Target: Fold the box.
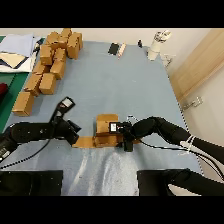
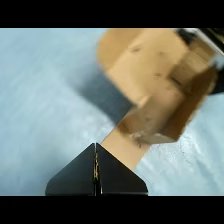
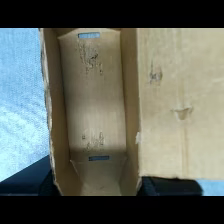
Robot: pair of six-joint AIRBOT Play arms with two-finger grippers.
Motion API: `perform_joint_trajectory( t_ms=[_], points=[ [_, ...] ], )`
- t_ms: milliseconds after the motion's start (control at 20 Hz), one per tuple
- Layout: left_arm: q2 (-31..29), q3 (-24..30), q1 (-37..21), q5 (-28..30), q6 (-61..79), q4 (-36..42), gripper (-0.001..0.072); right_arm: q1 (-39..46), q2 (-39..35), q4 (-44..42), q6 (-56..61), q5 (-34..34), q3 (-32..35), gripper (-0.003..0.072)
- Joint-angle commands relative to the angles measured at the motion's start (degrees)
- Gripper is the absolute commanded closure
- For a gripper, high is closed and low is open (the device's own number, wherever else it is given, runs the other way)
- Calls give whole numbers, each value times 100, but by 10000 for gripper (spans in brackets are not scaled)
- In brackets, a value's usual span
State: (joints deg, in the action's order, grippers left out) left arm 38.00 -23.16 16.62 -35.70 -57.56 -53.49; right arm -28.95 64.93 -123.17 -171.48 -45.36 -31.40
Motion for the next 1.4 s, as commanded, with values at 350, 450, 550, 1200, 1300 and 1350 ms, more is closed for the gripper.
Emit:
perform_joint_trajectory(
  t_ms=[350,450,550,1200,1300,1350],
  points=[
    [721,365,-841,-1298,-3327,-164,699,-7,0,-2,2,2,-2,168],
    [1156,363,-616,-874,-3128,175,698,-7,0,-2,0,2,0,167],
    [1491,356,-393,-614,-2850,621,698,-7,0,-2,2,2,-2,168],
    [1519,28,662,-125,-2256,1880,699,-7,0,-2,2,2,0,167],
    [1436,-122,662,-153,-2253,1880,699,-7,0,-2,0,2,-2,167],
    [1412,-177,662,-136,-2256,1875,699,-7,0,-2,0,2,0,168]
  ],
)
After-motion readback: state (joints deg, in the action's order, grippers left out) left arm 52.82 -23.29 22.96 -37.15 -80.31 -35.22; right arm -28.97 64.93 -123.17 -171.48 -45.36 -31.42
